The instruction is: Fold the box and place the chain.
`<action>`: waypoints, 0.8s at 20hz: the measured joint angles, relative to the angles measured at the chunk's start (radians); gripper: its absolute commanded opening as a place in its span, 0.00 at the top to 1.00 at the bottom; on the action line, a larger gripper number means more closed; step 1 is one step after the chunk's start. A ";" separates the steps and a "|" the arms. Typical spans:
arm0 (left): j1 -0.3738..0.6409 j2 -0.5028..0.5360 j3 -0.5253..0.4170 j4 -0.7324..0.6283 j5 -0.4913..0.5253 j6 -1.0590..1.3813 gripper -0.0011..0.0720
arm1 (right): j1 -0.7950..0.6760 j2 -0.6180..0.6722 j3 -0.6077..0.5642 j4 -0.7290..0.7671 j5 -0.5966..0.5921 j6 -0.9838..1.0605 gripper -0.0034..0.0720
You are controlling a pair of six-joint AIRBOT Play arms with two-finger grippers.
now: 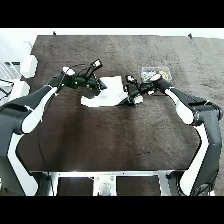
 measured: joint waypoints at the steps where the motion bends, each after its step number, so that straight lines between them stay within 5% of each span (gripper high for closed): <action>1: 0.000 -0.003 0.000 0.001 0.000 0.000 0.96 | 0.000 0.000 0.000 0.000 0.000 0.000 0.57; 10: 0.000 -0.005 0.004 0.012 -0.003 0.000 0.96 | 0.000 0.000 0.000 0.000 0.000 0.000 0.57; 16: 0.002 0.111 0.015 0.153 -0.046 -0.011 0.96 | 0.000 0.000 0.000 0.000 0.000 -0.001 0.57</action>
